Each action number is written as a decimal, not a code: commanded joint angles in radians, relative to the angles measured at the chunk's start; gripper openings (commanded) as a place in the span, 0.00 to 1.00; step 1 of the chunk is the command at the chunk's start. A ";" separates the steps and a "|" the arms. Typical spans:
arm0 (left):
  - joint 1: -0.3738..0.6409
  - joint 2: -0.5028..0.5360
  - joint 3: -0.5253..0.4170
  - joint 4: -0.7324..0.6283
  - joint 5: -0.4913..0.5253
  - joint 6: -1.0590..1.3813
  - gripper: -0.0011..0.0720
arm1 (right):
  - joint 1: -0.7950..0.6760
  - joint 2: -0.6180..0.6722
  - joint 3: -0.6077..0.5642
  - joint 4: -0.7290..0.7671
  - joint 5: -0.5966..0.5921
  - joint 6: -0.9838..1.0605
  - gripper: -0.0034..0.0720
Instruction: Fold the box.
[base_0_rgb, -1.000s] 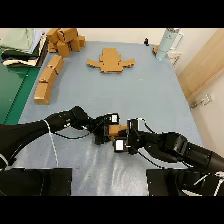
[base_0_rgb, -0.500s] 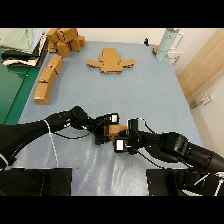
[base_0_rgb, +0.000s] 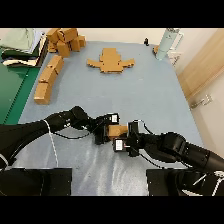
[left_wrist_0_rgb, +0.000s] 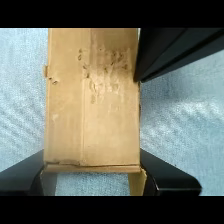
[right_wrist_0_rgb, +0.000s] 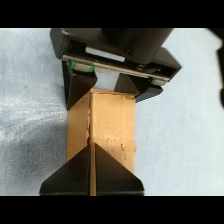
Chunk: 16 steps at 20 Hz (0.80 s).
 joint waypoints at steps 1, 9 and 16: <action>0.000 0.001 0.001 0.000 0.000 0.000 0.66 | 0.001 0.003 0.000 0.010 -0.006 -0.001 0.11; 0.000 0.001 0.001 0.000 0.000 0.000 0.66 | -0.025 0.119 0.000 -0.007 -0.126 0.026 0.06; 0.000 0.001 0.001 0.000 0.000 0.000 0.66 | -0.044 0.082 -0.002 -0.062 -0.153 0.046 0.06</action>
